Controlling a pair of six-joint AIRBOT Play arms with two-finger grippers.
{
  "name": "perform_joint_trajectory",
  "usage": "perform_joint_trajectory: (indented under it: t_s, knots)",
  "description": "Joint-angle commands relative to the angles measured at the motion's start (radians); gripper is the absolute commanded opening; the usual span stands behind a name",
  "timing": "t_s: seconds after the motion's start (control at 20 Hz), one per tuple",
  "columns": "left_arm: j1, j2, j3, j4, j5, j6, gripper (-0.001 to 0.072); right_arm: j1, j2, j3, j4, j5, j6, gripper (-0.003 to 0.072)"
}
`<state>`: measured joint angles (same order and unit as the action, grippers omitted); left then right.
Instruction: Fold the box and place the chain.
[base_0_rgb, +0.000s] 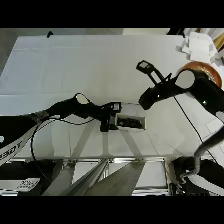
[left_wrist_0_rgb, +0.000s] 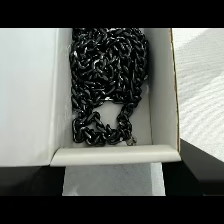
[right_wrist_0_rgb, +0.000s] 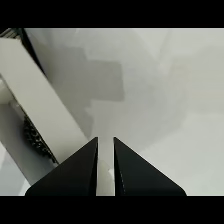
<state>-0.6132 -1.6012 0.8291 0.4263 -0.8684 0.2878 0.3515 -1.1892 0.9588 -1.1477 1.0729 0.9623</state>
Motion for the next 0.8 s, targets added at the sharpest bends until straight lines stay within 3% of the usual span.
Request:
perform_joint_trajectory:
  t_s: [0.0,0.35,0.75]
  knots:
    - [0.0,0.001,0.0,0.0,0.0,0.0,0.039,0.029,0.025,-0.052,0.031,-0.003,-0.109,0.0118]
    - [0.0,0.001,0.0,0.0,0.0,0.0,0.039,0.042,0.144,-0.14,0.034,-0.01,-0.209,0.0117]
    - [0.0,0.001,0.0,0.0,0.0,0.0,0.039,0.138,0.157,-0.143,0.091,0.029,-0.322,0.0131]
